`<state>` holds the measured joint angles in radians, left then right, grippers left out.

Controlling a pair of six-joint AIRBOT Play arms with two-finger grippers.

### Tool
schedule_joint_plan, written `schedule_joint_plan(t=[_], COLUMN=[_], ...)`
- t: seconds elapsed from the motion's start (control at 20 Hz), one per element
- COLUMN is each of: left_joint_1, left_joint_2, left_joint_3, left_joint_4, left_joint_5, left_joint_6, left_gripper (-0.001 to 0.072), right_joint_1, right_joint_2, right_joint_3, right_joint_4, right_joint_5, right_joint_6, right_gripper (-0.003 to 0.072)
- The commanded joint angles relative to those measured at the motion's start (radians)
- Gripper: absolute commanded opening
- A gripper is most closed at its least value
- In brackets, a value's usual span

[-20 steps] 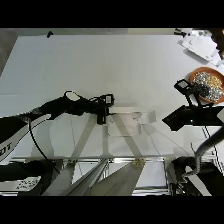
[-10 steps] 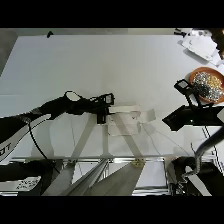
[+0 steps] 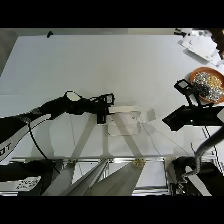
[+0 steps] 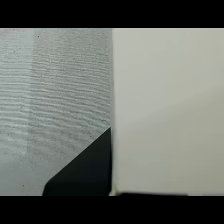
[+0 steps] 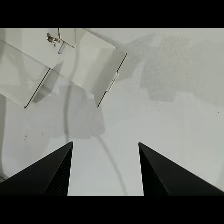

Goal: Fold the box and place the chain.

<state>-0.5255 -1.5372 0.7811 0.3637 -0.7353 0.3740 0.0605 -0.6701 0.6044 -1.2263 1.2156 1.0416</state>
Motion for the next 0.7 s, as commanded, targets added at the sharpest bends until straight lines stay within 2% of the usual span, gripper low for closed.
schedule_joint_plan(t=[0.0, 0.65], left_joint_1=[0.000, 0.000], left_joint_2=[-0.001, 0.003], left_joint_3=[-0.001, 0.016], left_joint_4=[0.003, 0.004], left_joint_5=[0.002, -0.009], left_joint_6=[0.000, 0.006], left_gripper=[0.0009, 0.0003], right_joint_1=[0.000, 0.000], right_joint_2=[0.001, 0.001], right_joint_3=[0.001, 0.001], right_joint_4=[0.000, 0.008], right_joint_5=[0.000, 0.000], right_joint_6=[0.000, 0.001], right_gripper=[0.0465, 0.0465])
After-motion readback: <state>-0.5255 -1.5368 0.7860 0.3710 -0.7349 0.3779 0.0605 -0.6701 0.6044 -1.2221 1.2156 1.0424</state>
